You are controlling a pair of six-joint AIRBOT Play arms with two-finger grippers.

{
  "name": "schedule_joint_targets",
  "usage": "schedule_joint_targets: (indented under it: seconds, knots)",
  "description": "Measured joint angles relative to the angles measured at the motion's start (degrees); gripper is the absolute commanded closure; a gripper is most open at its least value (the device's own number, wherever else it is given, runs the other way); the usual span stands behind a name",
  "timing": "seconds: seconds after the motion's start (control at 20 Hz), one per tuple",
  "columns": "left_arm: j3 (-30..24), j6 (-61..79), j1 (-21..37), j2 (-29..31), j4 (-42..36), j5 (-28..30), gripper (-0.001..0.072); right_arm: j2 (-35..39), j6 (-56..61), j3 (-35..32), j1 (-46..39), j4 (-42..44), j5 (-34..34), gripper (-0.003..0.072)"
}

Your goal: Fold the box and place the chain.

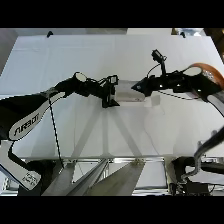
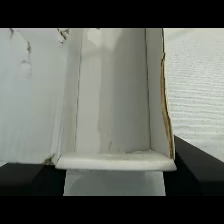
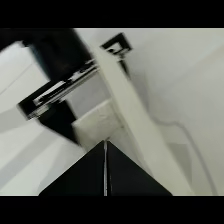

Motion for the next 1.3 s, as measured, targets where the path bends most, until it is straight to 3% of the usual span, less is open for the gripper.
schedule_joint_targets:
  seconds: [0.3, 0.65, 0.95, 1.25, 1.3]
  knots:
    - [0.0, -0.1, 0.0, 0.0, 0.0, 0.0, 0.0553, -5.7, -0.1, 0.0, -0.1, 11.0, -12.3, 0.0684]
    - [0.0, -0.1, 0.0, 0.0, 0.0, 0.0, 0.0553, -8.3, 1.3, 0.0, -0.1, 9.2, -16.3, 0.068]
    - [0.0, 0.0, 0.0, 0.0, 0.0, 0.0, 0.0553, -6.7, 1.7, 0.0, -2.8, 8.5, -8.2, 0.0678]
    - [0.0, 0.0, 0.0, 0.0, 0.0, 0.0, 0.0553, 4.6, -1.1, 0.0, -11.0, 7.0, 2.8, 0.0671]
    - [0.0, 0.0, 0.0, 0.0, 0.0, 0.0, 0.0553, 6.6, -2.5, 0.0, -12.0, 5.5, 4.8, 0.062]
